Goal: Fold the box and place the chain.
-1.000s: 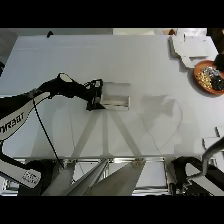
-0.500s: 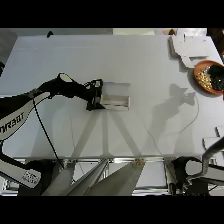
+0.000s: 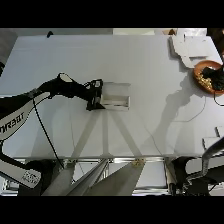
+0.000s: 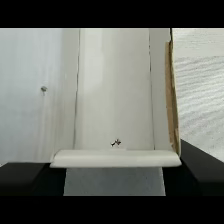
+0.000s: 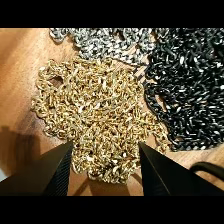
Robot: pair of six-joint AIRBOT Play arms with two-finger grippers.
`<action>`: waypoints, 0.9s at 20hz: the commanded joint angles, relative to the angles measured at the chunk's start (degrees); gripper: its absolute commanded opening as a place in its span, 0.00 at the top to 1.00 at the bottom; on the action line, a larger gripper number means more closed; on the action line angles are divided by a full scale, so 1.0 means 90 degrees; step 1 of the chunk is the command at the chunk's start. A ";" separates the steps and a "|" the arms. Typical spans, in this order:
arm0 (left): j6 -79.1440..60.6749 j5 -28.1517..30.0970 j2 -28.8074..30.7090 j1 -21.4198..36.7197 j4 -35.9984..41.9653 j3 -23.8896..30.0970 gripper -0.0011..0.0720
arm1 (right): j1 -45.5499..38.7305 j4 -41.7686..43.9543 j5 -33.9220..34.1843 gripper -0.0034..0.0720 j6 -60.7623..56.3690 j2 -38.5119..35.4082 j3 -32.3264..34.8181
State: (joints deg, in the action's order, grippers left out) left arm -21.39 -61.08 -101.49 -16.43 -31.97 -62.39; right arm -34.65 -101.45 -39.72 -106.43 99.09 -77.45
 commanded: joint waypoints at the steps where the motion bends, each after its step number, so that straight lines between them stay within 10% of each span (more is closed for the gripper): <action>1: -0.0002 0.0000 0.0000 0.0000 0.0000 -0.0002 0.53 | -0.0012 -0.0017 0.0002 0.35 -0.0015 0.0391 -0.0090; 9: -0.0002 0.0000 0.0000 0.0000 0.0002 -0.0002 0.53 | -0.0007 0.0194 0.0172 0.93 -0.0024 0.0495 -0.0090; 18: -0.0002 0.0002 0.0000 0.0002 0.0000 -0.0002 0.53 | 0.0063 0.0289 -0.0219 0.94 0.0821 -0.0415 -0.0090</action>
State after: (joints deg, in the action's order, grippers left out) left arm -21.41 -61.08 -101.49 -16.43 -31.94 -62.39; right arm -34.52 -98.94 -40.29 -103.39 98.50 -78.19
